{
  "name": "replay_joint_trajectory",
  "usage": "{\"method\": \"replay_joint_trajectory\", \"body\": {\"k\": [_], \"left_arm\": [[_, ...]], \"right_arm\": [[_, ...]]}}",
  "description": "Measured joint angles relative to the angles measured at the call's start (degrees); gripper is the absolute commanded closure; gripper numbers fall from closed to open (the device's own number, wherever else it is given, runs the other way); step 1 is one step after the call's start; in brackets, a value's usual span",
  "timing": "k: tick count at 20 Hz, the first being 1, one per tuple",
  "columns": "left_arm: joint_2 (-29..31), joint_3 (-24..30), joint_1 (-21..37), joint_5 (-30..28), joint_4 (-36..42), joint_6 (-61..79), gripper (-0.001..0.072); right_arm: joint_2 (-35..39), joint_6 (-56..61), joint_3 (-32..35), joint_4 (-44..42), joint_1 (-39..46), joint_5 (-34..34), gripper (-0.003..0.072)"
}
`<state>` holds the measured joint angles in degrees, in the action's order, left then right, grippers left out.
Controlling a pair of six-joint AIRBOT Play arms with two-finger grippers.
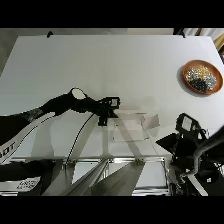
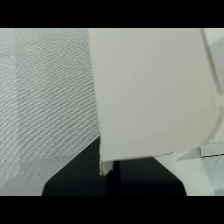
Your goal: Fold the box and place the chain.
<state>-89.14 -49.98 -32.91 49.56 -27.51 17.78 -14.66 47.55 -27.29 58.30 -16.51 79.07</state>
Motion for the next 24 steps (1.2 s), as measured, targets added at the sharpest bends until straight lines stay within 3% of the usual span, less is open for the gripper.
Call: {"method": "replay_joint_trajectory", "body": {"k": [1, 3, 5, 8, 16, 24], "left_arm": [[0.00, 0.00, 0.00, 0.00, 0.00, 0.00, 0.0698], [0.00, 0.00, 0.00, 0.00, 0.00, 0.00, 0.0698], [0.00, 0.00, 0.00, 0.00, 0.00, 0.00, 0.0698], [0.00, 0.00, 0.00, 0.00, 0.00, 0.00, 0.0698], [0.00, 0.00, 0.00, 0.02, 0.00, 0.00, 0.0698], [0.00, 0.00, 0.00, 0.02, 0.00, -0.02, 0.0698]], "right_arm": [[-0.33, -3.69, 1.66, 0.63, 0.00, -0.07, 0.0300], [-0.90, -10.51, 5.01, 2.23, -0.09, -1.38, 0.0299], [-1.25, -16.24, 7.91, 3.91, -0.59, -5.07, 0.0146], [-1.92, -23.52, 10.97, 5.14, -1.81, -11.85, -0.0011], [-6.69, -32.79, 17.97, 6.95, -8.90, -27.71, -0.0011], [-16.22, -34.32, 19.78, 7.58, -15.76, -41.92, -0.0010]]}}
